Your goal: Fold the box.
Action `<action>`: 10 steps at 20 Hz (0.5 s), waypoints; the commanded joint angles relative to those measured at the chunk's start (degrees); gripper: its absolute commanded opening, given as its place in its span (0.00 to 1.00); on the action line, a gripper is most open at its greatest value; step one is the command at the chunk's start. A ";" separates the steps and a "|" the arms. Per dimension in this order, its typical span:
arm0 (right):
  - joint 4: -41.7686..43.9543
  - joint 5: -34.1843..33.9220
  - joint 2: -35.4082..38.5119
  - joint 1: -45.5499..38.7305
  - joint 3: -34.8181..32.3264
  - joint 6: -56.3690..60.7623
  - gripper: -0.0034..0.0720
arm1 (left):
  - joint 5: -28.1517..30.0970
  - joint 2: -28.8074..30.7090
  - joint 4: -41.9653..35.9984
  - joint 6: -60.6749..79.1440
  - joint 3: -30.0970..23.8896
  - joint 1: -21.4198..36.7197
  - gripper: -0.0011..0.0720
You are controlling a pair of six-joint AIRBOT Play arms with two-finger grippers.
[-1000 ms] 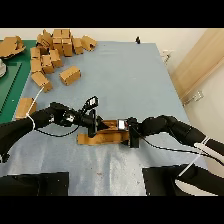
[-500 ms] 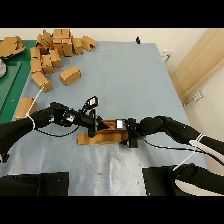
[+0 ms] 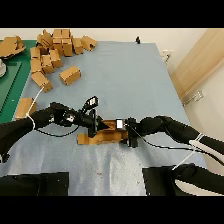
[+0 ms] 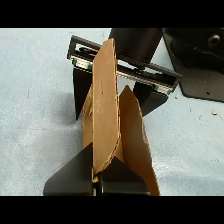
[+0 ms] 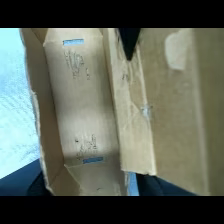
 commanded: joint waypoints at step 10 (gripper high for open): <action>0.13 -3.28 0.24 -0.02 0.04 1.77 0.71 | 0.02 0.02 0.04 0.02 0.07 0.00 0.03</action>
